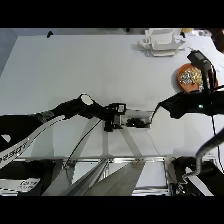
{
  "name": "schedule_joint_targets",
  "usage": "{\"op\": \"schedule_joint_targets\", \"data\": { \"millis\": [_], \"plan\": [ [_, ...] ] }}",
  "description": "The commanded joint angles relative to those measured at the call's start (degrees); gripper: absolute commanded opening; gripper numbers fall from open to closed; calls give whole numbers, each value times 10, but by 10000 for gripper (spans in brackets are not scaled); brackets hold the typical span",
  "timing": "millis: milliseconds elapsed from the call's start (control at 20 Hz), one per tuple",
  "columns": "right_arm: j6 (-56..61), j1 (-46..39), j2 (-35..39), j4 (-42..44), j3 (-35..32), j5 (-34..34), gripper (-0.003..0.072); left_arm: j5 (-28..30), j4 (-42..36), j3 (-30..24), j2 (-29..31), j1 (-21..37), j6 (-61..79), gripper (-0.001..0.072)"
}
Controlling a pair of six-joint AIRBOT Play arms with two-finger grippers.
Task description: Fold the box and place the chain.
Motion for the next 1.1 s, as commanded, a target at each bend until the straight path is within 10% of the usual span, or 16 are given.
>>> {"op": "schedule_joint_targets", "data": {
  "millis": [0, 700, 850, 1050],
  "plan": [
    [-75, 0, 11, 133, 1, -20, 16, 0, 0, 0, 0, 0, 0, 14],
    [-137, 103, -149, 16, 1, -54, 21, 0, 0, 0, 0, 0, 0, 14],
    [-138, 103, -169, 15, 1, -54, 188, 0, 0, 0, 0, 0, 0, 14],
    [-169, 110, -177, 10, 2, -81, 202, 0, 0, 0, 0, 0, 0, 14]
  ]
}}
